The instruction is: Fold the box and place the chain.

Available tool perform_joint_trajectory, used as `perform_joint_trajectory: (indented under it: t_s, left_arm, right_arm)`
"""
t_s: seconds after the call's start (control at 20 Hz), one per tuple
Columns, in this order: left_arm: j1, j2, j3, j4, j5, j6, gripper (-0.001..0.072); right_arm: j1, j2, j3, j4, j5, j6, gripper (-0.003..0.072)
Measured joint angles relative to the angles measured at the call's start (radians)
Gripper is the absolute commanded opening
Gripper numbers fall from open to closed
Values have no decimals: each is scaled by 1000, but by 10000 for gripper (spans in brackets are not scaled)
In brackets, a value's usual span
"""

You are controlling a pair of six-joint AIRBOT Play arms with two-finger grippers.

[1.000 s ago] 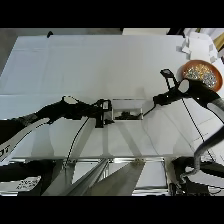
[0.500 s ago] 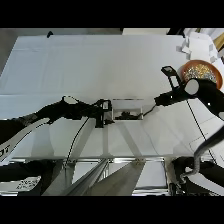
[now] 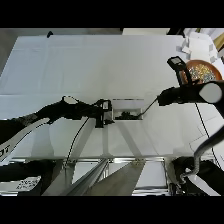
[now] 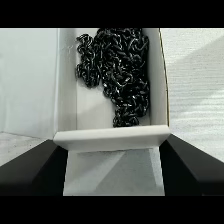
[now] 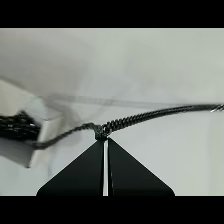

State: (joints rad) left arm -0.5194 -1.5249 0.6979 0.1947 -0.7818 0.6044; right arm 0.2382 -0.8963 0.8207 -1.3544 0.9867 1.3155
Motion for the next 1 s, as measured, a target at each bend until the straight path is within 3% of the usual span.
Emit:
perform_joint_trajectory:
  t_s: [0.25,0.5,0.75,1.0]
  left_arm:
    - [0,0,0,0,0,0,150]
    - [0,0,0,0,0,0,150]
    - [0,0,0,0,0,0,150]
    - [0,0,0,0,0,0,150]
  right_arm:
    - [93,172,9,73,18,-26,12]
    - [169,230,12,225,6,-101,12]
    - [211,186,12,288,-36,-137,13]
    - [220,28,12,303,-47,-146,15]
